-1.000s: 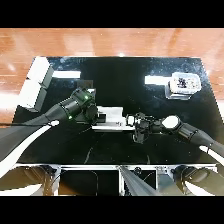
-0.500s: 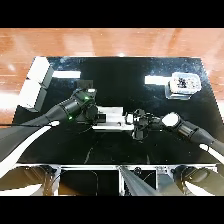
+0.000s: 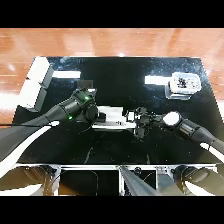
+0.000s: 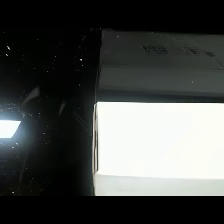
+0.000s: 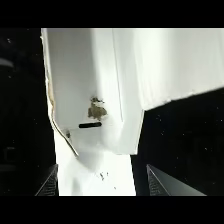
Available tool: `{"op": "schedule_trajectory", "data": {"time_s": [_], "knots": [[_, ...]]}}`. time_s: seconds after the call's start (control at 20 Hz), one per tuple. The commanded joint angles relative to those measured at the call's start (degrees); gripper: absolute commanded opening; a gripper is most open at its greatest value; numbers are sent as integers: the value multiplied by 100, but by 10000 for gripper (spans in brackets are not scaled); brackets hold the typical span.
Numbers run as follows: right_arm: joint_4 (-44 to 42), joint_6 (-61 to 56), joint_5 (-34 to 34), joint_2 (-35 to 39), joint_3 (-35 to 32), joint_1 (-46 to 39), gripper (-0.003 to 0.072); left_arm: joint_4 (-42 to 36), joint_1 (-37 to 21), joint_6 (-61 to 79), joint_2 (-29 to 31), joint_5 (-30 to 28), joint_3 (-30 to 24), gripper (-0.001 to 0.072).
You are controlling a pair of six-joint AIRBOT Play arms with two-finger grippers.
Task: Fold the box and place the chain.
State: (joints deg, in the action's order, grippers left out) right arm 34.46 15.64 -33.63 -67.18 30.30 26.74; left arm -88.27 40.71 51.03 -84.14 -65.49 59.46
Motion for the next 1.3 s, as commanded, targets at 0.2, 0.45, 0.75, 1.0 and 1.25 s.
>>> {"op": "schedule_trajectory", "data": {"time_s": [0.2, 0.45, 0.75, 1.0, 1.25], "knots": [[-160, 162, -66, -166, 42, 210, 604, 15, 0, -4, -4, -22, 0, 19], [-295, 348, -111, -409, 365, 212, 602, -50, 0, -7, -57, -7, 0, 20], [-306, 350, -422, -452, 404, 299, 127, -48, 0, -4, -61, 2, 0, 19], [-597, 367, -35, -494, 404, 573, 128, -50, 0, -7, -61, 2, 0, 20], [-911, 415, 101, -695, 404, 706, 128, -70, 0, -4, -61, 0, 0, 20]]}}
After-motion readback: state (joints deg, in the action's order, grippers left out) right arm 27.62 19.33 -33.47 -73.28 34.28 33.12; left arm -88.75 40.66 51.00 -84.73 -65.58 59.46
